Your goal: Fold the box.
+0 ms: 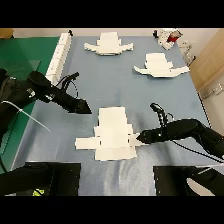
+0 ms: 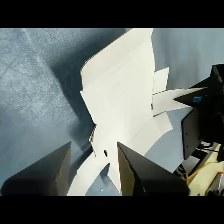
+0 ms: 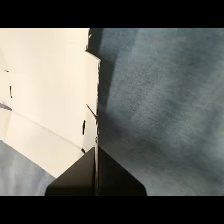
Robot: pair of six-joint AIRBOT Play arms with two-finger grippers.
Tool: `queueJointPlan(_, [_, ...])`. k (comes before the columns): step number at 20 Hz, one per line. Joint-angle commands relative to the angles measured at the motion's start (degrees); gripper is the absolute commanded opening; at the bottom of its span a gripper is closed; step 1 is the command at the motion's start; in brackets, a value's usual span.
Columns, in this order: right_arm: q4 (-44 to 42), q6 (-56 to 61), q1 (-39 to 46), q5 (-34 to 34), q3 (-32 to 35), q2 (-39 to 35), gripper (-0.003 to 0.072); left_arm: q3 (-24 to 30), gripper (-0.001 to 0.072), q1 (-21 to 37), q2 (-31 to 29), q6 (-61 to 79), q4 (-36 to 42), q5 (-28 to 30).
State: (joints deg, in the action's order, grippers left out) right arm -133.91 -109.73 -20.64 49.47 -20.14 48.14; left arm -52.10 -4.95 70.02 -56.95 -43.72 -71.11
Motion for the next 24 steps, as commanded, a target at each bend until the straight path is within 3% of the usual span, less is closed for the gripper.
queueJointPlan(1, [-0.09,0.37,-0.48,-1.18,1.11,-2.08,0.0008,0.0,0.0451,0.02,7.43,6.64,5.77,0.04])
queueJointPlan(7, [-0.09,0.37,-0.5,-1.16,1.11,-2.08,0.0008,-1.14,0.045,-0.72,20.52,15.65,14.08,-1.4])
queueJointPlan(8, [-0.09,0.37,-0.5,-1.18,1.11,-2.03,0.0008,-2.03,0.0429,-1.27,22.1,16.13,14.08,-2.43])
queueJointPlan(9, [-0.07,0.37,-0.5,-1.2,1.11,-2.01,0.0008,-3.02,0.0357,-2.01,23.43,17.07,14.1,-3.5])
queueJointPlan(12, [-0.07,0.37,-0.5,-1.2,1.11,-2.01,0.0008,-6.75,0.0355,-4.87,26.82,18.67,14.08,-5.7])
queueJointPlan(14, [-0.04,0.39,-0.5,-1.2,1.11,-2.01,0.0008,-8.72,0.0354,-6.23,27.69,18.84,14.03,-6.45])
queueJointPlan(19, [-0.02,0.37,-0.5,-1.2,1.11,-2.01,0.0008,-10.69,0.0352,-6.49,27.78,20.72,13.64,-15.45])
queueJointPlan(24, [-0.04,0.37,-0.5,-1.18,1.11,-2.01,0.0008,-10.69,0.0351,-6.51,27.78,22.27,13.27,-16.02])
